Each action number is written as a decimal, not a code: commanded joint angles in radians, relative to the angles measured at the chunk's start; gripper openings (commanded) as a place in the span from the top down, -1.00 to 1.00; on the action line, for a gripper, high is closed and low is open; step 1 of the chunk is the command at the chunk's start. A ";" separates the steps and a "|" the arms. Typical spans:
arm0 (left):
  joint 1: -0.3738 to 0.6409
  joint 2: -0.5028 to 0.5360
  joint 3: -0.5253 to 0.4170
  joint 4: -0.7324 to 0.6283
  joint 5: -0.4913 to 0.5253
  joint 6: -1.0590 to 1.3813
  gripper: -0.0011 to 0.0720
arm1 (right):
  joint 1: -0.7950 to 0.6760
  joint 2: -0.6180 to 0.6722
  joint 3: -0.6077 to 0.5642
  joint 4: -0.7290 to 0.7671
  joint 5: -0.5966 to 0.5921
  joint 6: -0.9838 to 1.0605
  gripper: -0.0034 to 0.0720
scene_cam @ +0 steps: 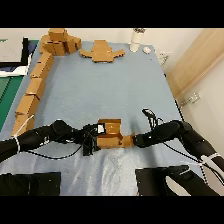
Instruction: Fold the box.
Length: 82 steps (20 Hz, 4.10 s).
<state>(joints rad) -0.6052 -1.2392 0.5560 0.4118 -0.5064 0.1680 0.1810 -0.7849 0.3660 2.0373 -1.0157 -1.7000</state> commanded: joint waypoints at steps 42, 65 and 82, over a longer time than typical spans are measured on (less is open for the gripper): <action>0.000 0.000 0.000 0.000 0.000 0.000 -0.46 | 0.004 -0.014 0.197 -0.383 -0.074 0.341 0.89; 0.000 0.000 0.000 0.000 0.000 0.000 -0.46 | -0.123 -0.163 0.042 0.119 0.013 -0.093 0.91; 0.000 0.000 0.000 0.000 0.000 0.000 -0.46 | 0.025 -0.093 0.140 0.235 -0.112 -0.096 0.38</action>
<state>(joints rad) -0.6052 -1.2392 0.5560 0.4114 -0.5056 0.1677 0.1699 -0.8806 0.4782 2.2585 -1.1126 -1.7966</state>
